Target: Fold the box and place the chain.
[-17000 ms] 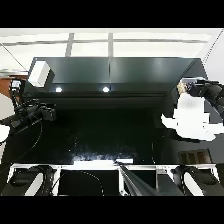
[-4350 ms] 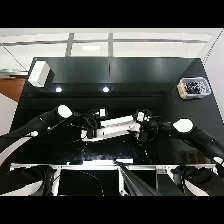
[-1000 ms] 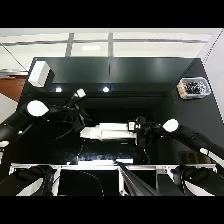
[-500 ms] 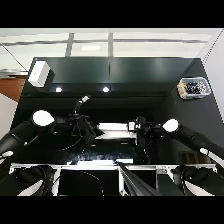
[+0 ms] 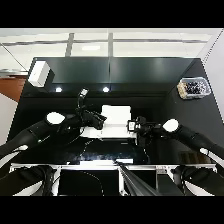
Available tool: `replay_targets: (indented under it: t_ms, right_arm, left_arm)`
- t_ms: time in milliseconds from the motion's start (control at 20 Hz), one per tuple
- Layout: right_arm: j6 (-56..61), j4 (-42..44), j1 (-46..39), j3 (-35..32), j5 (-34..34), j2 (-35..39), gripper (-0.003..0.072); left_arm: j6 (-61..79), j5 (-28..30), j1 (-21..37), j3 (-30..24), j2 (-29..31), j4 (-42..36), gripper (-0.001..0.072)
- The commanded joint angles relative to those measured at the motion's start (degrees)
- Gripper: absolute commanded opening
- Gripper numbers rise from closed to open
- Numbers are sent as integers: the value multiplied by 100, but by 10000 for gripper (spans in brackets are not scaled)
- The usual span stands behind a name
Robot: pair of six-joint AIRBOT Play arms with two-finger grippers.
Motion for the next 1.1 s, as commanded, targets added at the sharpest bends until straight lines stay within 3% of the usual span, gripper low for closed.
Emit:
replay_targets:
  t_ms: [0, 200, 350, 400, 500, 650, 800, 950, 1050]
  right_arm:
    - [-2, 0, 0, -2, 2, -4, 591]
    - [-2, 0, 0, -2, 2, -2, 591]
    - [-2, 0, 0, -2, 2, -4, 591]
    - [-2, 0, 0, -2, 2, -4, 591]
    - [-2, 0, 0, -2, 2, -4, 591]
    - [-2, 0, 0, -2, 2, -4, 591]
    - [-4, -2, 0, -2, 4, -4, 591]
    - [-4, -2, 0, -2, 4, -4, 591]
    - [-2, -2, 0, -2, 4, -4, 591]
  left_arm:
    - [614, -422, -52, 26, -435, -74, 36]
    - [691, -271, 98, 111, -304, 446, 35]
    - [688, -466, 525, 210, 186, 1027, 44]
    - [686, -570, 715, 210, 422, 1217, 178]
    - [658, -892, 1097, 208, 850, 1740, 699]
    - [660, -1884, 1609, 208, 1209, 2894, 701]
    - [1335, -2830, 1504, 131, 1165, 3851, 700]
    - [2085, -2557, 1010, -103, 1167, 3856, 701]
    - [2149, -1810, 581, -273, 1165, 3840, 701]
